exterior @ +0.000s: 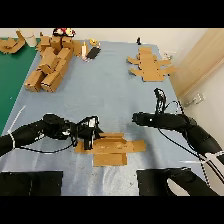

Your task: Fold the box.

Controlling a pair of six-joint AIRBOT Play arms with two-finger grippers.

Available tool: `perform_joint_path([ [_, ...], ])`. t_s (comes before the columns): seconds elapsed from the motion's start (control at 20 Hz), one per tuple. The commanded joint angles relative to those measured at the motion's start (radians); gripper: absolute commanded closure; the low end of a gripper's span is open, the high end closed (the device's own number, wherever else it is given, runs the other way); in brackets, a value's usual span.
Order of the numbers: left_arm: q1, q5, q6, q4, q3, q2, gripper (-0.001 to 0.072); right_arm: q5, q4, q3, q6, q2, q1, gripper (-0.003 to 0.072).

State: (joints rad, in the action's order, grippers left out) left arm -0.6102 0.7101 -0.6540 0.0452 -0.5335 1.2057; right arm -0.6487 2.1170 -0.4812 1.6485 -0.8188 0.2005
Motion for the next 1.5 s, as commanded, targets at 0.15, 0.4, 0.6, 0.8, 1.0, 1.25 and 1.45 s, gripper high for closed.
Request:
perform_joint_path([
  [0.15,0.001,-0.001,-0.001,0.003,-0.001,0.001,0.0697,-0.331,-0.061,-0.002,-0.105,0.107,0.001,0.0678],
  [0.4,0.001,-0.001,-0.001,0.003,-0.001,0.001,0.0697,-0.668,-0.201,-0.002,-0.200,0.262,0.002,0.0678],
  [0.6,0.001,-0.001,0.000,0.003,-0.001,0.001,0.0697,-0.720,-0.078,-0.001,0.155,0.266,0.151,0.0679],
  [0.8,0.001,0.000,-0.001,0.003,-0.001,0.001,0.0697,-0.513,-0.221,0.001,0.185,0.265,0.497,0.0679],
  [1.0,0.001,-0.001,-0.001,0.003,-0.001,0.001,0.0697,-0.375,-0.536,0.048,-0.057,0.295,0.922,0.0679],
  [1.25,0.001,-0.001,-0.001,0.003,-0.001,0.001,0.0697,-0.260,-0.812,0.188,-0.279,0.297,1.307,0.0295],
  [1.45,0.001,0.000,-0.001,0.003,-0.001,0.001,0.0697,-0.206,-1.032,0.190,-0.279,0.238,1.328,0.0232],
])
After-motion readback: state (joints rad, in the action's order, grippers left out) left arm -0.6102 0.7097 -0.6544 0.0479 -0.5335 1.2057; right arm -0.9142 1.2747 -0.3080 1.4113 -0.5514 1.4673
